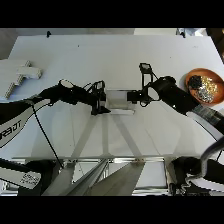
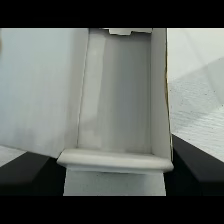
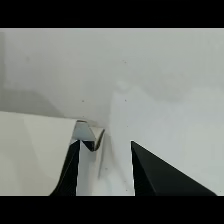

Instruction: Fold the box and place the chain.

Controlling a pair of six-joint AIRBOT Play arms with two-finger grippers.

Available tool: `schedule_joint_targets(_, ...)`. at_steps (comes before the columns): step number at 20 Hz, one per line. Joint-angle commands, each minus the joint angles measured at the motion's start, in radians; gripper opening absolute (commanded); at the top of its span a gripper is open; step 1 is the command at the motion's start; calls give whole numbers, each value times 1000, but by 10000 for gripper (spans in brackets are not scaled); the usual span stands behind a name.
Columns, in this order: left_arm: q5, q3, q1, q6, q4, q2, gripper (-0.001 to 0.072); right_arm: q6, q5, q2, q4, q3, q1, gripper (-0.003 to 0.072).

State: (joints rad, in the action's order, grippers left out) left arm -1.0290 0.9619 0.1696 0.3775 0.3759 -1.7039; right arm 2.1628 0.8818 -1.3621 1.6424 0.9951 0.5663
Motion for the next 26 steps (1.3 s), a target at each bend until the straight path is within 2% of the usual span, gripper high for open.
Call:
schedule_joint_targets(1,0,0,0,0,-2,1,456,20,18,-30,6,7,34,342)
schedule_joint_targets(3,0,0,0,-1,-2,1,456,-1,-12,-47,6,8,69,342)
schedule_joint_targets(8,0,0,0,0,-2,1,456,8,35,-110,11,8,93,335)
schedule_joint_targets(12,0,0,0,0,-2,1,456,104,45,-126,51,8,93,327)
schedule_joint_targets(14,0,0,0,0,-2,1,456,145,45,-126,63,8,93,263)
schedule_joint_targets(16,0,0,0,0,-2,1,456,146,42,-126,63,8,93,250)
schedule_joint_targets(17,0,0,0,0,-2,1,456,146,42,-126,63,8,93,221)
schedule_joint_targets(19,0,0,0,0,-2,1,456,145,39,-126,63,8,93,42)
schedule_joint_targets(20,0,0,0,0,-2,1,456,145,33,-126,62,8,93,14)
schedule_joint_targets(25,0,0,0,0,-2,1,456,182,11,-126,62,8,93,14)
schedule_joint_targets(26,0,0,0,0,-2,1,456,182,4,-126,62,8,93,79)
